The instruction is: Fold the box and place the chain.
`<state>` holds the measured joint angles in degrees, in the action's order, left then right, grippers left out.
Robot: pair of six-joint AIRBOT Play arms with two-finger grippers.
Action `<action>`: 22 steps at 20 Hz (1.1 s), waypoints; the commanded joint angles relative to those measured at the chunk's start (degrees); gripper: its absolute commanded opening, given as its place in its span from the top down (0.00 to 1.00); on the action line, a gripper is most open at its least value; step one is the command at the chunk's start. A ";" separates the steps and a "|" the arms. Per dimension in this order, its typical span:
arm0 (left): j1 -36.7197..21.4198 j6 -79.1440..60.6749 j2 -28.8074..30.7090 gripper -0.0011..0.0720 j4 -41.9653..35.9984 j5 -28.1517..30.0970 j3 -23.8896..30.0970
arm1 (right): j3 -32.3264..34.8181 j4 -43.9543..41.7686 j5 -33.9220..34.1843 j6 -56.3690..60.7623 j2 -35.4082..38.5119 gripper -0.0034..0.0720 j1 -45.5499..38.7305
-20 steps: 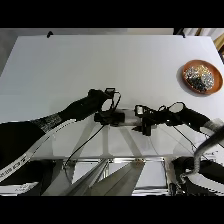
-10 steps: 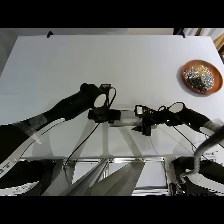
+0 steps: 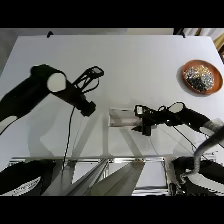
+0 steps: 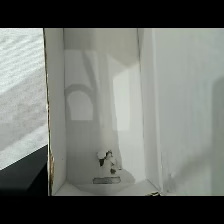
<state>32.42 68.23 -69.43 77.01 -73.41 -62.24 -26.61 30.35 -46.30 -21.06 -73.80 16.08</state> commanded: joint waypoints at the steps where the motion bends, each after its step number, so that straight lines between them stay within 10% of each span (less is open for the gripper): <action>1: -9.27 -50.69 4.00 0.28 -13.53 3.54 6.80 | 0.00 0.00 0.00 0.02 0.00 0.35 0.04; 4: -14.27 -78.60 2.27 0.27 -32.61 11.82 16.65 | 0.00 0.00 0.00 0.02 0.00 0.35 0.04; 7: -12.96 -85.00 -2.47 0.02 -42.36 23.15 21.77 | 0.00 0.00 0.00 0.02 0.00 0.35 0.04; 22: -5.22 -88.08 -9.79 0.02 -44.81 21.77 23.93 | 0.00 0.00 0.00 0.02 0.00 0.35 0.04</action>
